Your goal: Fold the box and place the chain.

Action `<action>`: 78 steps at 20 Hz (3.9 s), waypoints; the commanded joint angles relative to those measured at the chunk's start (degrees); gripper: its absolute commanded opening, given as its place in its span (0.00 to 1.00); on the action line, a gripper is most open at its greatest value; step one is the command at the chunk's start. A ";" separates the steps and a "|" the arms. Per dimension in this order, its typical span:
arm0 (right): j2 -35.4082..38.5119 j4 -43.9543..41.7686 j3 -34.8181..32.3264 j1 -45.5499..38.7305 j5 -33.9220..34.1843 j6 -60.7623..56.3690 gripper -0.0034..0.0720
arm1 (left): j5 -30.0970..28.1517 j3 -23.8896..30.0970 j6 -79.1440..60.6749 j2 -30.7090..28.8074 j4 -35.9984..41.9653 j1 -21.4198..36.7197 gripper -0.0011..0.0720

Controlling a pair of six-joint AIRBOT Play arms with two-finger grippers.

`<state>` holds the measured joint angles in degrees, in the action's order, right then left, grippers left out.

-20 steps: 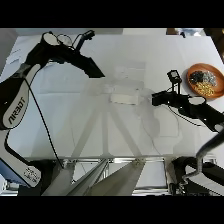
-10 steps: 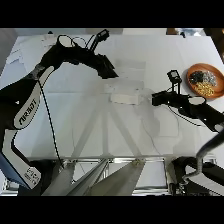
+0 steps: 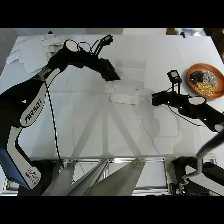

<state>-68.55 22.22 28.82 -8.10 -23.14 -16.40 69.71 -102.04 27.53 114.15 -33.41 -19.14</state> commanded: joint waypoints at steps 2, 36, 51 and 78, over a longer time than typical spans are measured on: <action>-0.02 0.00 -0.02 0.00 0.00 -0.02 0.06 | 0.00 -0.07 1.44 0.96 0.11 0.44 0.93; -0.02 0.00 -0.02 0.00 0.00 -0.02 0.06 | -2.34 -0.48 -9.51 1.55 -7.96 -5.60 0.03; -0.02 0.00 -0.02 0.00 0.00 -0.02 0.09 | -2.34 -0.48 -9.51 1.55 -7.39 -5.60 0.03; 23.50 12.02 0.00 0.00 6.51 -0.02 0.81 | 19.80 -0.39 7.93 -18.36 -22.77 -0.39 0.01</action>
<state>-45.25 34.11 28.77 -8.08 -16.91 -16.40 85.65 -102.43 33.52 96.99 -53.67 -20.12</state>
